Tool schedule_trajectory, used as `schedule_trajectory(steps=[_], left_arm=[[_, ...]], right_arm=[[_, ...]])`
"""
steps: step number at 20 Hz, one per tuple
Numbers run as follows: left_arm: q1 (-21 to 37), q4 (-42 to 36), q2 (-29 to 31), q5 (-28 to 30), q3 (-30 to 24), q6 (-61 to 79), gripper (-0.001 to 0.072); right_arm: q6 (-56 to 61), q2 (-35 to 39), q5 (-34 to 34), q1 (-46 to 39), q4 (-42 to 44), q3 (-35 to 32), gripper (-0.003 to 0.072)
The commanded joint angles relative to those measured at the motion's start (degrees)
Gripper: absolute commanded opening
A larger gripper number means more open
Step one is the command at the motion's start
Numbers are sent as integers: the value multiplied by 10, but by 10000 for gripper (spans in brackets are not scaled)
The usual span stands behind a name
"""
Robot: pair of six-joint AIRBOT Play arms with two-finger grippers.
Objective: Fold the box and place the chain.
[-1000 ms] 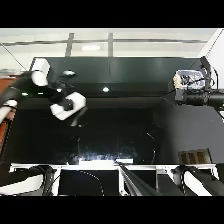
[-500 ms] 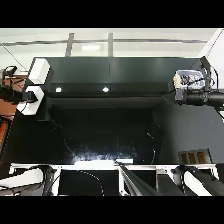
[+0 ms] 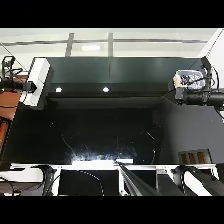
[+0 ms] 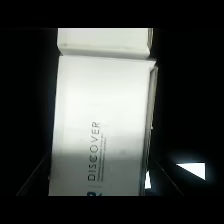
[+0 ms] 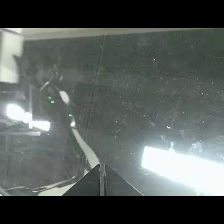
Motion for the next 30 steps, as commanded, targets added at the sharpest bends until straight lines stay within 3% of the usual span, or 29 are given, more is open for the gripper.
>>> schedule_trajectory(steps=[1,3,6,8,9,11,12,15,18,21,25,30], left_arm=[[-8,71,-3,-4,23,-74,718],[-9,122,14,-79,49,-126,718],[-9,127,59,-223,97,-139,717],[-9,127,96,-289,114,-196,710],[-9,126,116,-315,114,-225,631],[-9,80,165,-353,94,-242,80],[-9,41,195,-347,72,-249,28],[-27,-80,330,-281,-48,-243,28],[-92,-59,497,-177,-221,-237,28],[-133,-17,631,-116,-349,-238,28],[-132,31,722,-116,-376,-238,29],[-133,25,758,-114,-376,-238,29]], right_arm=[[5,0,4,0,0,0,42],[5,0,10,0,0,0,41],[1,0,4,0,-2,0,41],[26,5,-17,0,-28,0,41],[39,13,-24,0,-52,0,41],[56,50,-41,0,-127,-2,41],[63,80,-60,0,-172,-13,41],[96,193,-135,-1,-299,-86,41],[108,276,-202,-1,-334,-186,41],[108,280,-224,-1,-335,-220,39],[108,280,-227,-1,-334,-220,39],[108,280,-227,-1,-334,-220,39]])
